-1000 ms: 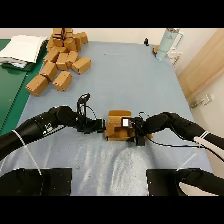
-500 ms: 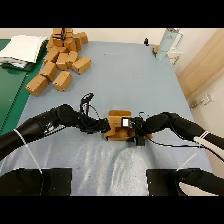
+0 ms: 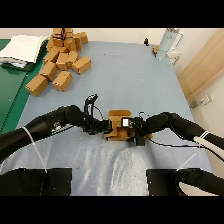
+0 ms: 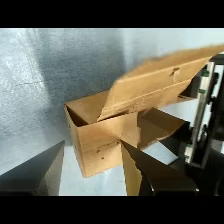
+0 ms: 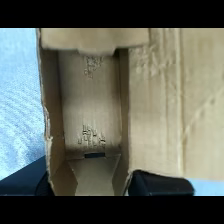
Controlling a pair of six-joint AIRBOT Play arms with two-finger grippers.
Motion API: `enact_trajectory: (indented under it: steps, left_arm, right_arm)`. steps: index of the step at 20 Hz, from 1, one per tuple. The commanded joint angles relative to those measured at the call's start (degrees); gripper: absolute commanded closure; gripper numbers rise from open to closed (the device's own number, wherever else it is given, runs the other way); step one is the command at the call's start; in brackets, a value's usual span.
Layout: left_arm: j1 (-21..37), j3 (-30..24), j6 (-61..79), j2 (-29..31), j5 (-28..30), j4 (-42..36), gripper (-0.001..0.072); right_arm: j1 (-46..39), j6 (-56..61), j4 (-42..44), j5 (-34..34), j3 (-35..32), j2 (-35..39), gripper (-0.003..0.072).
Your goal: Fold the box.
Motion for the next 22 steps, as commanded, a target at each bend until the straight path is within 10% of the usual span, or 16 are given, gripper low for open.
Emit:
enact_trajectory:
  steps: [1,22]
  left_arm:
    - [-4.1,4.2,-18.4,-2.2,-2.1,17.3,0.0166]
    - [-15.7,21.4,-37.6,-15.1,-21.1,37.2,0.0172]
  right_arm:
    - [0.0,0.0,0.0,0.0,0.0,0.0,0.0168]
    - [0.0,0.0,0.0,0.0,0.0,0.0,0.0168]
